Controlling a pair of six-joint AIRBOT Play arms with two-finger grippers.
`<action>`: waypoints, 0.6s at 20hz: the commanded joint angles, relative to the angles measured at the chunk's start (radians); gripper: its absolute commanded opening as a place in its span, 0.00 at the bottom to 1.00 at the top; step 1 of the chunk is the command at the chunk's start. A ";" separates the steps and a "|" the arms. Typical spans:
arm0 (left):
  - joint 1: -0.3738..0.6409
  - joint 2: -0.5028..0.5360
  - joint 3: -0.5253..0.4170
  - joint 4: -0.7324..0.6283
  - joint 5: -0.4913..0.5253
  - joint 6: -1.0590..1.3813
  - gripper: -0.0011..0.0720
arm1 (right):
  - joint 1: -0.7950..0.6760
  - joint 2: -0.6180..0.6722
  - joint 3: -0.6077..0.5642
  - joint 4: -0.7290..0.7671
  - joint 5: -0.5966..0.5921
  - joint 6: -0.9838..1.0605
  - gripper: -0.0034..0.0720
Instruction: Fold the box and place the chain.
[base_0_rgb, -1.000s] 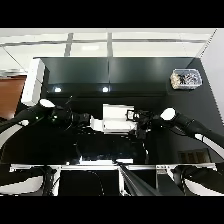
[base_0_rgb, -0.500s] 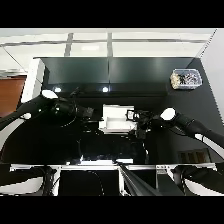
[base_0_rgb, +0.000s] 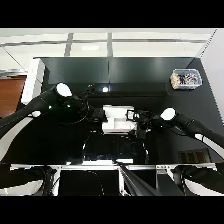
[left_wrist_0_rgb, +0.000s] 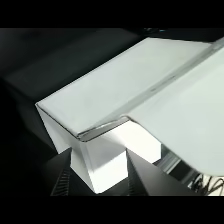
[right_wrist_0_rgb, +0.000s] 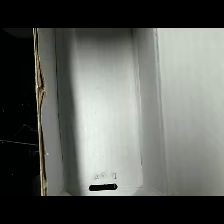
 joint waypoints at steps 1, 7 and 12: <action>-0.053 0.000 0.024 0.117 0.024 -0.133 0.56 | 0.001 -0.001 0.001 0.000 0.000 0.000 0.28; -0.135 -0.001 0.024 0.323 0.090 -0.358 0.56 | 0.001 -0.001 0.001 0.000 0.000 0.000 0.28; -0.203 -0.002 0.043 0.492 0.082 -0.527 0.56 | 0.001 -0.001 0.001 0.000 0.000 0.000 0.28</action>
